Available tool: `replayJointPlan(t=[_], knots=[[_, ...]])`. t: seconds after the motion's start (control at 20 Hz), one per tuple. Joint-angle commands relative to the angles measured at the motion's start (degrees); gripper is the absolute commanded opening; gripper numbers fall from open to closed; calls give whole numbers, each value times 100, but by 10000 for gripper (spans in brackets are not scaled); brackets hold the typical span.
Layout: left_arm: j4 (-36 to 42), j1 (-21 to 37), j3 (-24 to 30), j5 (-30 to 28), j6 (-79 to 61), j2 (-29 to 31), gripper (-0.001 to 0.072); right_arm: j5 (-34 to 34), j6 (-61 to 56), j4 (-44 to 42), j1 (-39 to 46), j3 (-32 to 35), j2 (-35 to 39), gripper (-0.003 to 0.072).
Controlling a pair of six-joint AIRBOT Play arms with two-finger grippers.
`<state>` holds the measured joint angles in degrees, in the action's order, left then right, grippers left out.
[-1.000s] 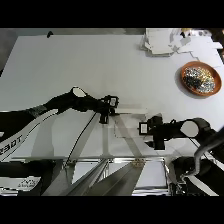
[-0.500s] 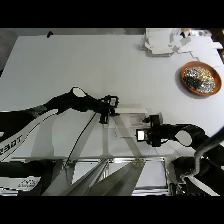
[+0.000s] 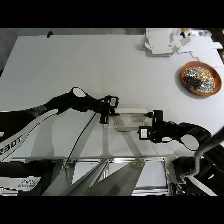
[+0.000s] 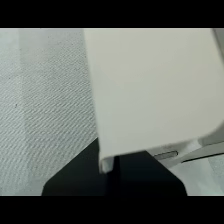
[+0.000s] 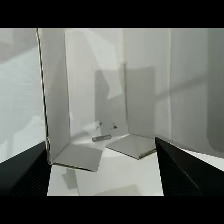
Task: Fold the box and place the chain.
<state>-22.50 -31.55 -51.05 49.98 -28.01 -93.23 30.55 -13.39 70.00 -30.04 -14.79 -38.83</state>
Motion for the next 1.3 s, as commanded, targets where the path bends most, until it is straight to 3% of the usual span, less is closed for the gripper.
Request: replayJointPlan(t=[0.0, 0.25, 0.45, 0.6, 0.95, 1.25], knots=[[-4, 2, -4, -2, -2, -2, 11, -13, -181, 15, -4, -2, 35, 686], [-4, 2, -4, 0, -2, -2, 11, 173, -177, -35, 481, -162, -39, 686], [-4, 2, -4, 0, -2, -2, 11, 343, -109, -868, 785, -514, -678, 687], [-4, 2, -4, 0, -2, -2, 11, 682, -33, -925, 999, -833, -1191, 687], [-2, 2, -2, 0, -2, -2, 11, 1526, 2811, -2962, 1843, -1008, -1773, 686], [-4, 2, -4, 0, -2, -2, 11, 1982, 3342, -3128, 2251, -1008, -2232, 683]])
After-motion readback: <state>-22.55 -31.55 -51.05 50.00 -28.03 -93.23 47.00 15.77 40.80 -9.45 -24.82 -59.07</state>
